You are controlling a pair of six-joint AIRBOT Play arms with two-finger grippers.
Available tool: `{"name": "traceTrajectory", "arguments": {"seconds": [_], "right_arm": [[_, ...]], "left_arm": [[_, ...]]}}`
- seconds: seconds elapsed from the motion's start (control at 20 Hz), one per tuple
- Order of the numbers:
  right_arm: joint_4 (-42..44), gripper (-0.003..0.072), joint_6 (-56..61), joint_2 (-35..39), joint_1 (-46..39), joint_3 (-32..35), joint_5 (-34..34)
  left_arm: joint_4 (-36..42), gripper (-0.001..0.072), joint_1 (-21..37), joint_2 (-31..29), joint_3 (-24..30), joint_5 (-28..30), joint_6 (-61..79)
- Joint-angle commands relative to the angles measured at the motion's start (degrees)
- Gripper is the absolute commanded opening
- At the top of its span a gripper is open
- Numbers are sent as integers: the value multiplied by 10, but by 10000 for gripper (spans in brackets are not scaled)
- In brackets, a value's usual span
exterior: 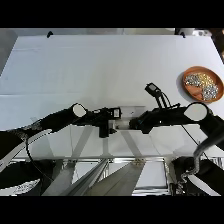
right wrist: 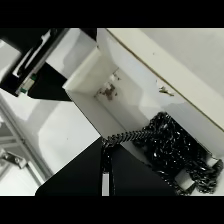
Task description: Fold the box and place the chain.
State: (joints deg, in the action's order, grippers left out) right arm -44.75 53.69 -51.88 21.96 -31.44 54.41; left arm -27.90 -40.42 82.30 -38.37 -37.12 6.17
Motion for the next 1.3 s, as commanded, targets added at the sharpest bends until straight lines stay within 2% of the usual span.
{"name": "traceTrajectory", "arguments": {"seconds": [0.0,0.2,0.3,0.35,0.6,0.85,0.95,1.0,1.05,1.25], "right_arm": [[-6,13,0,-45,25,0,-23],[-6,31,0,-54,25,0,-45],[-7,256,0,-54,25,0,-45],[-7,273,-2,-54,25,0,-46],[0,272,-2,-26,-1,0,-27],[33,258,-2,52,-121,0,4],[26,258,0,62,-151,0,12],[12,234,3,61,-161,0,15],[-12,160,12,61,-168,0,15],[-157,157,80,60,-173,0,-15]], "left_arm": [[0,133,0,0,0,0,0],[0,133,0,0,0,0,0],[0,133,0,0,0,0,0],[0,134,0,0,0,0,0],[0,133,0,0,0,0,0],[0,134,0,0,0,0,0],[0,134,0,0,0,0,0],[0,133,0,0,0,0,0],[0,133,0,0,0,0,0],[0,133,0,0,0,0,0]]}}
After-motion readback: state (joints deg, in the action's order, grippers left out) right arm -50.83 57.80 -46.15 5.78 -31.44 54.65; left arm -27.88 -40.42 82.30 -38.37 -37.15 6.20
